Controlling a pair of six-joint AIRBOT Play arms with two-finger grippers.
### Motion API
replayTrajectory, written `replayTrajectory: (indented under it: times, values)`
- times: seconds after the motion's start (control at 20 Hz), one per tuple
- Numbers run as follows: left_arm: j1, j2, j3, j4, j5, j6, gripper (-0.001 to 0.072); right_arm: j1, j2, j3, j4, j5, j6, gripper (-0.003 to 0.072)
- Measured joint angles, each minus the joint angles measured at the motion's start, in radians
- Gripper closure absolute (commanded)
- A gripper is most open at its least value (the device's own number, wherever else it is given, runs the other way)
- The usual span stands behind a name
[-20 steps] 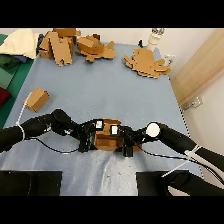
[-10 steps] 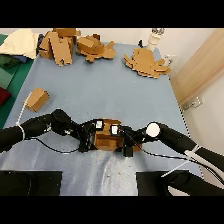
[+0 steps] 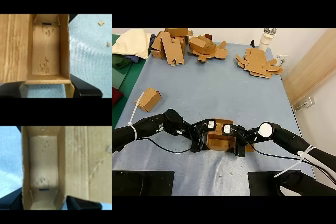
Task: Fold the box.
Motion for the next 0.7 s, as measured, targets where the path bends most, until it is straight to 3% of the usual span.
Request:
replayTrajectory:
  times: [0.35,0.7]
  values:
    - [0.0,0.0,0.0,0.0,0.0,-0.002,0.0194,-0.001,0.076,0.001,-0.191,0.04,0.295,-0.0034]
    - [0.0,0.0,0.0,0.0,0.001,-0.004,0.0194,-0.001,0.233,0.001,-0.322,0.135,0.565,-0.0034]
